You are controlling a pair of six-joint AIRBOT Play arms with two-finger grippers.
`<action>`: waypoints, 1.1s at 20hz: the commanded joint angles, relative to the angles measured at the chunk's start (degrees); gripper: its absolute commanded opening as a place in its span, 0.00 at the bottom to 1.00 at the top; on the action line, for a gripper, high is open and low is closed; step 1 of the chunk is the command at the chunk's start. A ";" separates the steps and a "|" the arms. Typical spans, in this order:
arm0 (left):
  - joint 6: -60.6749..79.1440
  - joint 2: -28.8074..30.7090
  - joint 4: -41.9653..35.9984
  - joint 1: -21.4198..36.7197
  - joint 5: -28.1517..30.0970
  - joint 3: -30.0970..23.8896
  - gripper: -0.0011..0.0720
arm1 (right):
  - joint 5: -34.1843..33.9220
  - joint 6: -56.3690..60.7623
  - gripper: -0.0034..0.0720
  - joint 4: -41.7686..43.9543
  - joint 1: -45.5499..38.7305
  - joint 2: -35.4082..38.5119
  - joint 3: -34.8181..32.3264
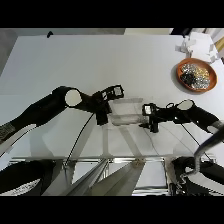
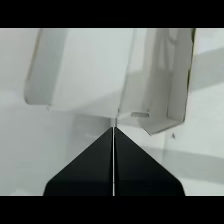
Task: Fold the box and place the chain.
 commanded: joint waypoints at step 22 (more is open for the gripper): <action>25.07 -1.86 0.66 0.63 1.92 -6.21 0.42 | 0.00 0.02 0.59 0.02 0.00 0.04 -0.02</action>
